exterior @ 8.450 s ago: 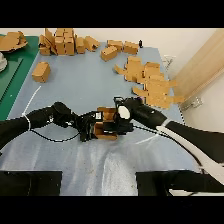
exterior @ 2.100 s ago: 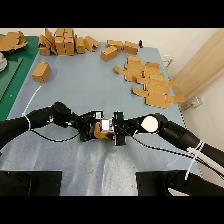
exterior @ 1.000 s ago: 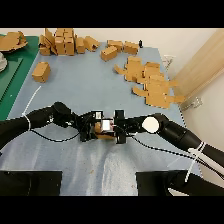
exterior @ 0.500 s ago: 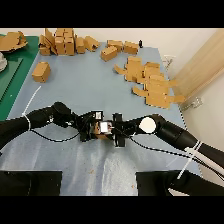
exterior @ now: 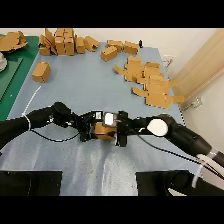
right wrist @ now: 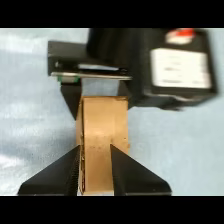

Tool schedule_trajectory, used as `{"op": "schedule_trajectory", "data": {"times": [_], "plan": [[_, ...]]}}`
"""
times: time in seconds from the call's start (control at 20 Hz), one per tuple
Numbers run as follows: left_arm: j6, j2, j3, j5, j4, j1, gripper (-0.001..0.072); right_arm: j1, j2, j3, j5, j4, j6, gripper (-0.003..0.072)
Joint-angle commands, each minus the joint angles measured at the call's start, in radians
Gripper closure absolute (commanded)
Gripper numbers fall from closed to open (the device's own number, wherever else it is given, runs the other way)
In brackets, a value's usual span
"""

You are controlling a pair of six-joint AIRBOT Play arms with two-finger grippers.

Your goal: Fold the box.

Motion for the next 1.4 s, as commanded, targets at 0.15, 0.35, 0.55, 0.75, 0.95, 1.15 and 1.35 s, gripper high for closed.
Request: {"op": "schedule_trajectory", "data": {"times": [0.15, 0.35, 0.55, 0.75, 0.95, 1.15, 1.35], "plan": [[0.0, 0.0, 0.001, 0.0, 0.0, 0.0, 0.0187, -0.036, 0.257, -0.014, 0.005, -0.025, 1.044, 0.0685], [0.0, 0.0, 0.001, 0.0, 0.0, 0.0, 0.0187, -0.096, 0.281, -0.148, -0.022, 0.19, 1.283, 0.0688], [0.0, 0.0, 0.001, 0.0, 0.0, 0.0, 0.0187, -0.097, 0.278, -0.439, -0.275, 0.853, 0.94, 0.0688], [0.0, 0.0, 0.001, 0.0, 0.0, 0.0, 0.0187, -0.09, 0.241, -0.64, -0.129, 2.023, -0.127, 0.0688], [0.0, 0.0, 0.001, 0.001, 0.0, 0.0, 0.0187, -0.059, 0.048, -0.621, -0.035, 2.116, -0.185, 0.0688], [0.0, 0.0, 0.001, 0.0, 0.0, 0.0, 0.0187, -0.06, -0.171, -0.549, 0.137, 2.195, -0.289, 0.0688], [0.0, 0.0, 0.001, 0.0, 0.0, 0.0, 0.0187, -0.058, -0.28, -0.507, 0.193, 2.174, -0.294, 0.0687]]}}
